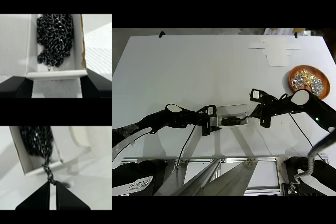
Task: Fold the box and place the chain.
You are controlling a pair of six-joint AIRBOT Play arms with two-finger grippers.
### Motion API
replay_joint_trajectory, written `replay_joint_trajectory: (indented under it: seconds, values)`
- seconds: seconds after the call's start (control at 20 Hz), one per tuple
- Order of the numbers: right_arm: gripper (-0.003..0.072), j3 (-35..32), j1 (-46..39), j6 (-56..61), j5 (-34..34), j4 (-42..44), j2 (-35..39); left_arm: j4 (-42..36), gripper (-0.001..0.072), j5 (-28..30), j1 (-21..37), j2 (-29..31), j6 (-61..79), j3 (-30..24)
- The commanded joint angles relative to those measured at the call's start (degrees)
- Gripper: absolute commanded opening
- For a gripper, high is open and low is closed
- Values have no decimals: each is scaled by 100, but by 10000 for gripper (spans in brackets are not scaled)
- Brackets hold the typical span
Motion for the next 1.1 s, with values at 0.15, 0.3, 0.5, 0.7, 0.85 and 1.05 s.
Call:
replay_joint_trajectory:
  seconds: [0.15, 0.3, 0.5, 0.7, 0.85, 1.05]
  values:
    - [19, -2, 334, 529, 4, 1919, 627, 2, 68, 2, 2, 2, 0, 4]
    - [20, -2, 911, 522, -525, 1956, 619, 2, 68, 2, 2, 2, 0, 4]
    - [20, 0, 1526, 483, -1587, 2046, 400, 2, 68, 0, 2, 2, 0, 4]
    - [24, 0, 1805, 481, -1867, 2024, -133, 2, 68, 2, 2, 2, 0, 4]
    - [209, 74, 1790, 479, -1932, 1991, -192, 2, 68, 2, 2, 2, 0, 4]
    - [195, 953, 1790, 479, -990, 984, -195, 2, 68, 2, 2, 2, 0, 4]
